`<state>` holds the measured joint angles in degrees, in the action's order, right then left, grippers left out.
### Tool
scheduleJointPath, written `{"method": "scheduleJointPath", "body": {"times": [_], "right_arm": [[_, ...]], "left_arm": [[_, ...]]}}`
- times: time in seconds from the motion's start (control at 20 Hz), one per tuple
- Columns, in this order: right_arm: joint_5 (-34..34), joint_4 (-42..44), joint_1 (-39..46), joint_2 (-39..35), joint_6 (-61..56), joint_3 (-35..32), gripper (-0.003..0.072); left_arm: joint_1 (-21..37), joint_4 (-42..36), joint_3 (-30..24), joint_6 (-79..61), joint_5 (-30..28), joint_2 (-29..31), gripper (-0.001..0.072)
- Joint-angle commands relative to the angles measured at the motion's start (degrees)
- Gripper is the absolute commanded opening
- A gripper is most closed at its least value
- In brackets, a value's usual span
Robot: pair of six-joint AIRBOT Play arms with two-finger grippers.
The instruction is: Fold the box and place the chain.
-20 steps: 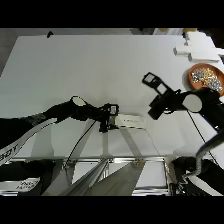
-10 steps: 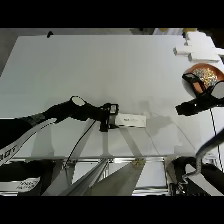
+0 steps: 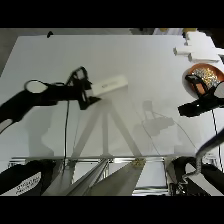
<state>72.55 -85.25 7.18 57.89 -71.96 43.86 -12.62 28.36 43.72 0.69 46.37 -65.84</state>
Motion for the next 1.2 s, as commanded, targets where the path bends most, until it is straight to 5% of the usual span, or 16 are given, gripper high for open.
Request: {"method": "scheduleJointPath", "body": {"times": [0.0, 0.25, 0.35, 0.55, 0.75, 0.85, 0.95, 1.15], "right_arm": [[0.11, -0.02, 0.09, 0.04, 0.15, 0.07, 0.0016], [0.11, -0.02, 0.09, 0.04, 0.15, 0.07, 0.0016], [0.11, -0.02, 0.09, 0.04, 0.15, 0.07, 0.0016], [0.11, -0.02, 0.09, 0.04, 0.15, 0.07, 0.0016], [0.11, -0.02, 0.09, 0.04, 0.15, 0.07, 0.0016], [0.11, -0.04, 0.09, 0.04, 0.15, 0.07, 0.0016], [0.11, -0.04, 0.09, 0.04, 0.15, 0.07, 0.0016], [0.11, -0.02, 0.09, 0.04, 0.15, 0.07, 0.0016]], "left_arm": [[12.81, 14.34, 0.02, 24.41, 0.20, 7.67, 0.0208], [27.41, 35.85, -0.02, 47.89, 4.31, 7.43, 0.0229], [29.97, 40.52, -0.02, 52.50, 5.40, 6.67, 0.0323], [30.88, 44.70, -0.13, 57.31, 9.16, 3.65, 0.0335], [30.91, 44.17, -0.15, 57.90, 14.71, -1.11, 0.0511], [30.91, 44.15, -0.13, 58.99, 15.82, -1.68, 0.0514], [30.91, 44.19, -0.13, 63.69, 15.82, -1.68, 0.0704], [30.86, 46.03, -0.13, 66.05, 15.87, 0.48, 0.0697]]}}
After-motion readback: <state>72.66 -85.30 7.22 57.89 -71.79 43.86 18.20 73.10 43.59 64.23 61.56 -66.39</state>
